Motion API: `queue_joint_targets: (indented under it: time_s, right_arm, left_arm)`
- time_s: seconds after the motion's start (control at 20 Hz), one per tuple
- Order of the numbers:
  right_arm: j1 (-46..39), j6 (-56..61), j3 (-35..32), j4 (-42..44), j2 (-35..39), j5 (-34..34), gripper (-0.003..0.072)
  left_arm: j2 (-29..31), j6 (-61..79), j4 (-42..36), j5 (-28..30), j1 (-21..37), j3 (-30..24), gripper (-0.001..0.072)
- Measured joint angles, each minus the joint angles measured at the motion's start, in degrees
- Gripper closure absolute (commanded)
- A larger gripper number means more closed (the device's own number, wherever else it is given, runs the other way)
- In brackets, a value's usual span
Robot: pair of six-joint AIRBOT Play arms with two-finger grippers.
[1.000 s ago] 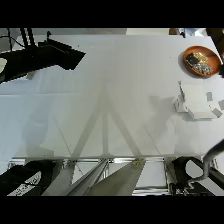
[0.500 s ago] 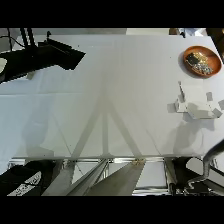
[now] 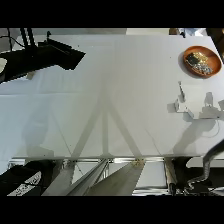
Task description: Fold the box and place the chain.
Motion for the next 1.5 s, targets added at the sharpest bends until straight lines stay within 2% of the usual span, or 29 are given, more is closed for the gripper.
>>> queue_joint_targets:
  time_s: [0.1,0.25,0.4,0.45,0.55,0.85,1.1,1.3,1.5]
  right_arm:
    - [-0.1,-1.6,2.4,1.3,-3.0,0.6,0.0296]
    - [-0.1,-4.5,4.4,4.2,-6.0,1.8,0.0427]
    - [-0.1,-6.6,5.2,6.6,-7.4,3.8,0.0593]
    - [-0.1,-7.1,5.3,7.1,-7.6,4.7,0.0603]
    - [-0.1,-8.6,5.5,8.8,-7.9,6.7,0.0676]
    - [-0.1,-12.5,5.7,16.8,-8.2,14.1,0.0675]
    - [1.5,-17.4,5.7,26.9,-8.2,19.5,0.0675]
    - [8.2,-19.2,5.7,32.8,-8.3,19.8,0.0675]
    - [19.4,-20.4,5.6,40.0,-8.8,18.9,0.0675]
  left_arm:
    - [0.0,0.0,0.0,0.0,0.0,0.0,0.001]
    - [0.0,0.0,0.0,0.0,0.0,0.0,0.001]
    - [0.0,0.0,0.0,0.0,0.0,0.0,0.001]
    - [0.0,0.0,0.0,0.0,0.0,0.0,0.001]
    - [0.0,0.0,0.0,0.0,0.0,0.0,0.001]
    - [0.0,0.0,0.0,0.0,0.0,0.0,0.001]
    - [0.0,0.0,0.0,0.0,0.0,0.0,0.001]
    - [0.0,0.0,0.0,0.0,0.0,0.0,0.001]
    - [0.0,0.0,0.0,0.0,0.0,0.0,0.001]
